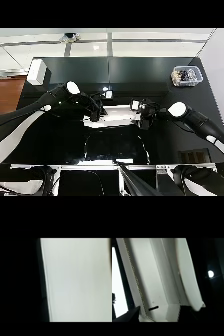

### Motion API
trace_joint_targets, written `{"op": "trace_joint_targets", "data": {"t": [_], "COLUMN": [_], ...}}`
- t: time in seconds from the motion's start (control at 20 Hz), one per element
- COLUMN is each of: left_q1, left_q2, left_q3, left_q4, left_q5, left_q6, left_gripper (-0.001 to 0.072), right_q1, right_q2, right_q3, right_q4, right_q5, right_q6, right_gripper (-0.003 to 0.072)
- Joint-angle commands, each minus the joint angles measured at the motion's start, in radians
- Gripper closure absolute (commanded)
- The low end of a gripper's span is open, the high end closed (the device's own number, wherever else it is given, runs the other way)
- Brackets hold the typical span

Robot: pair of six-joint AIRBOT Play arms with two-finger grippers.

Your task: Fold the box and place the chain.

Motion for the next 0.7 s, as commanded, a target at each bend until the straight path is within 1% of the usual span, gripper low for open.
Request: {"op": "trace_joint_targets", "data": {"t": [0.0, 0.15, 0.25, 0.3, 0.35, 0.55, 0.65], "left_q1": [0.000, 0.000, 0.000, 0.000, 0.000, 0.000, 0.000], "left_q2": [0.000, 0.000, 0.000, 0.000, 0.000, 0.000, 0.000], "left_q3": [0.000, 0.000, 0.000, 0.000, 0.000, 0.000, 0.000], "left_q4": [0.000, 0.000, 0.000, 0.000, 0.000, 0.000, 0.000], "left_q5": [-0.001, -0.001, -0.001, 0.000, 0.000, -0.004, -0.003], "left_q6": [0.000, 0.000, 0.000, 0.000, 0.000, 0.000, 0.000], "left_gripper": [0.0686, 0.0686, 0.0686, 0.0686, 0.0686, 0.0686, 0.0686], "right_q1": [0.000, 0.000, 0.000, 0.000, 0.000, -0.019, -0.036], "right_q2": [0.001, -0.001, -0.006, -0.032, -0.050, -0.110, -0.138], "right_q3": [0.019, 0.031, 0.031, 0.031, 0.031, 0.031, 0.031], "right_q4": [0.002, 0.002, 0.005, 0.062, 0.079, 0.179, 0.181], "right_q5": [-0.010, -0.003, 0.032, 0.093, 0.110, 0.114, 0.135], "right_q6": [0.002, 0.002, 0.002, -0.006, -0.034, -0.178, -0.243], "right_gripper": [-0.0019, -0.0019, -0.0019, -0.0019, -0.0019, -0.0019, -0.0019]}}
